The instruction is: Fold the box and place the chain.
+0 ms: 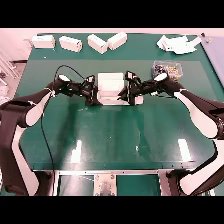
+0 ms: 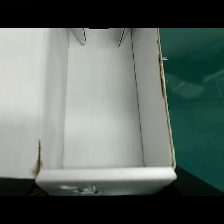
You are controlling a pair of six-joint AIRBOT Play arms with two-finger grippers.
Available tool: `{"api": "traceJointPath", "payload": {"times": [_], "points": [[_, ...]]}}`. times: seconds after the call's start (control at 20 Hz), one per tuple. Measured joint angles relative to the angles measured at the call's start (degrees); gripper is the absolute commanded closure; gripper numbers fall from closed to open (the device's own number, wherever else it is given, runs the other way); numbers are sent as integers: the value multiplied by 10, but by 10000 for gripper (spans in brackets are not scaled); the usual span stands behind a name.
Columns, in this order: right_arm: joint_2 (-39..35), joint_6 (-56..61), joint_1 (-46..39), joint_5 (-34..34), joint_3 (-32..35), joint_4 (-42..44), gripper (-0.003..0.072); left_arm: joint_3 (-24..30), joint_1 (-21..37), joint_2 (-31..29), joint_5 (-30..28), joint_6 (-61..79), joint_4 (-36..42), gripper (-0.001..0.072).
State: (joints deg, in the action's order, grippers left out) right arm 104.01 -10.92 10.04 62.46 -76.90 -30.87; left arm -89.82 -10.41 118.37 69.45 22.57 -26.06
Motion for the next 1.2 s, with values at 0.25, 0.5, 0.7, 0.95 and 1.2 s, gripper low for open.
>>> {"api": "traceJointPath", "payload": {"times": [0.25, 0.5, 0.7, 0.95, 1.2], "points": [[12, -23, 0, 0, 0, 5, 226, 0, 0, 0, 0, 0, 0, 239], [16, -57, 0, -1, 0, 5, 117, 0, 0, 0, 0, 0, 0, 239], [17, -63, 0, -1, 0, 4, 117, 0, 0, 0, 0, 0, 0, 239], [17, -67, 0, -1, 0, 3, 172, 0, 0, 0, 0, 0, 0, 239], [17, -66, -10, 0, 0, -3, 191, 0, -1, 0, 0, -1, 1, 239]]}}
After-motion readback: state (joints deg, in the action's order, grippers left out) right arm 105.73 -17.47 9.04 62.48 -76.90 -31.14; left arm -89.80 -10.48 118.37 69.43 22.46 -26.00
